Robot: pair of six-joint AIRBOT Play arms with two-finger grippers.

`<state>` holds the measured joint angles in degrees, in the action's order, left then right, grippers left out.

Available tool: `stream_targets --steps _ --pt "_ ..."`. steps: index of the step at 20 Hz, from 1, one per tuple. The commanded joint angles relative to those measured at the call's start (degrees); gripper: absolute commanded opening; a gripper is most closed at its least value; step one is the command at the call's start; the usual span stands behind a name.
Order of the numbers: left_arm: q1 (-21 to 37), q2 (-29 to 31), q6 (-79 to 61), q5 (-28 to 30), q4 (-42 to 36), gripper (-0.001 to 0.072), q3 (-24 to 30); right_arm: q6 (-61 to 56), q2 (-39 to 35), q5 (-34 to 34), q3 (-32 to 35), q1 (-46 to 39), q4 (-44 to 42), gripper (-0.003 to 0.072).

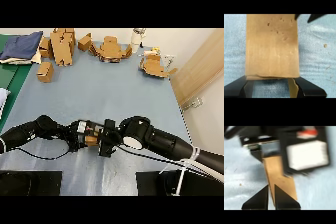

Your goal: Fold the box.

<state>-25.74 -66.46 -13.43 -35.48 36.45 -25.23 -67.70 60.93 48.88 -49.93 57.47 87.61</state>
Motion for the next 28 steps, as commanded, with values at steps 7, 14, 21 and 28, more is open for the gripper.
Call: stream_targets --steps 7,14,21,28 --pt "0.0 0.0 0.0 2.1 0.0 0.0253 0.0 -67.4 -12.2 -10.6 10.8 -5.0 4.0 0.0000" --pt "0.0 0.0 0.0 2.1 0.0 0.0253 0.0 -74.4 -9.7 -54.4 30.6 -3.1 -17.5 0.0001" --pt "0.0 0.0 0.0 2.1 0.0 0.0254 0.0 -75.5 -7.4 -54.1 30.6 -0.1 -17.6 0.0001" --pt "0.0 0.0 0.0 2.1 0.0 0.0253 0.0 -76.5 -4.6 -53.6 30.6 2.6 -17.6 0.0001"
